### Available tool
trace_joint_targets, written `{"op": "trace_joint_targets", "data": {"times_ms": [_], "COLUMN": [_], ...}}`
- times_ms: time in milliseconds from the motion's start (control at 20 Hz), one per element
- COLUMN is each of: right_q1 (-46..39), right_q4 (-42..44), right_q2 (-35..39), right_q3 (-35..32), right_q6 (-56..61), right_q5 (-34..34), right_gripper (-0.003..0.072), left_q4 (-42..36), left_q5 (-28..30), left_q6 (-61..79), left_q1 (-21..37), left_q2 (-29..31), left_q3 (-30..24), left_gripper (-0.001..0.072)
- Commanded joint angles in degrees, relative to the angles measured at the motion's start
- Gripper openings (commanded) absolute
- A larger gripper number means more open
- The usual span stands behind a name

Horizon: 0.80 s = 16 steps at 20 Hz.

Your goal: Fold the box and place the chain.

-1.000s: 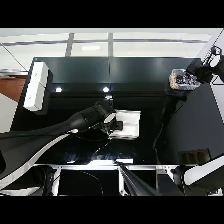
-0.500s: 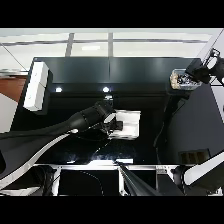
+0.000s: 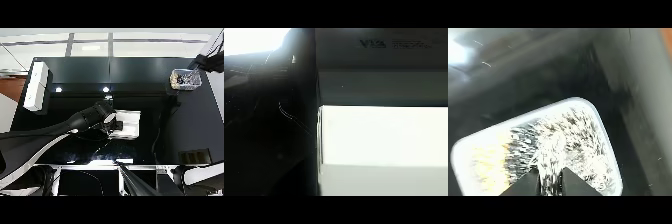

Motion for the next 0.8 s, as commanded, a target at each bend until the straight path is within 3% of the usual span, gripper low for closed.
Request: {"op": "trace_joint_targets", "data": {"times_ms": [0,150,500,750], "right_q1": [-0.1,-1.0,-2.2,-0.2], "right_q4": [1.3,1.8,12.2,16.3], "right_q2": [8.7,14.5,26.7,36.2], "right_q3": [0.3,2.0,3.1,1.1], "right_q6": [-4.5,-5.4,-8.9,-11.8], "right_q5": [1.1,1.4,4.9,11.6], "right_gripper": [0.0032,0.0032,0.0032,0.0032], "left_q4": [0.0,0.0,0.0,0.0], "left_q5": [0.0,-0.1,-0.2,-0.2], "left_q6": [0.0,0.0,0.0,0.0], "left_q1": [0.0,0.0,0.0,0.0], "left_q2": [0.0,0.0,0.0,0.0], "left_q3": [0.0,0.0,0.0,0.0], "left_gripper": [0.0033,0.0033,0.0033,0.0033]}}
